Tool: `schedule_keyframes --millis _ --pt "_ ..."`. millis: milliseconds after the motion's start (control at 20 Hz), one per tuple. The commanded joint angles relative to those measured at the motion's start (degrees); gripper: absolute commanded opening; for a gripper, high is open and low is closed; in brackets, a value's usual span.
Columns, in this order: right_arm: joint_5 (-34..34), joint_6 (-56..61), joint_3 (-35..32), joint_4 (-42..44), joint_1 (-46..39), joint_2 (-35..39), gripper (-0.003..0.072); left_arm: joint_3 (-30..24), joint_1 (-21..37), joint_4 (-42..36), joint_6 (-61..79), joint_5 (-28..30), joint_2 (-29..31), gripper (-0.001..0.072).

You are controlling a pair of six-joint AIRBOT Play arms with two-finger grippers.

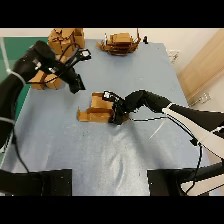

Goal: Fold the box.

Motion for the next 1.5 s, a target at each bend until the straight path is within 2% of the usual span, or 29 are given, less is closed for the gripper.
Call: schedule_keyframes --millis 0,150,250,300,650,900,1000,1150,1200,1250,1300,1450 --pt "0.0 0.0 -0.02 -0.02 -0.02 -0.02 0.0156 -11.26 1.68 4.2 9.22 5.9 9.66 0.0014" --pt "0.02 0.02 -0.02 -0.26 -0.02 -0.02 0.0156 -21.22 1.2 3.1 13.16 3.3 12.76 0.0025" --pt "0.07 0.0 -0.02 -0.44 -0.02 -0.02 0.0156 -25.49 0.37 0.94 14.47 5.22 12.7 0.0499" --pt "0.07 0.0 -0.02 -0.42 -0.02 -0.02 0.0156 -26.56 -0.15 -0.81 14.93 7.15 12.7 0.0535" --pt "0.04 0.0 -0.02 -0.42 -0.02 -0.02 0.0156 -26.97 -6.64 0.46 17.46 11.21 10.12 0.0533" --pt "0.04 0.0 -0.02 -0.42 -0.02 -0.02 0.0156 -26.95 -7.3 2.12 17.16 13.6 6.78 0.0529" --pt "0.02 0.0 -0.02 -0.42 -0.02 -0.02 0.0156 -26.95 -7.3 3.34 17.05 14.45 6.51 0.0416" --pt "0.04 0.0 -0.02 -0.42 -0.02 -0.02 0.0156 -26.95 -7.26 3.3 17.2 17.62 6.51 0.0416" --pt "0.04 0.0 -0.02 -0.42 -0.04 -0.02 0.0156 -26.95 -7.37 3.13 17.22 17.88 6.51 0.0342" --pt "0.04 0.02 -0.02 -0.42 -0.02 -0.02 0.0156 -26.93 -7.63 3.08 17.22 17.88 6.51 0.0216" --pt "0.07 0.0 -0.02 -0.42 -0.02 -0.02 0.0156 -26.95 -8.07 2.89 17.2 17.79 6.49 0.0179" --pt "0.09 0.0 -0.02 -0.42 -0.02 -0.02 0.0156 -26.95 -9.88 1.6 17.22 17.84 6.29 0.0179"
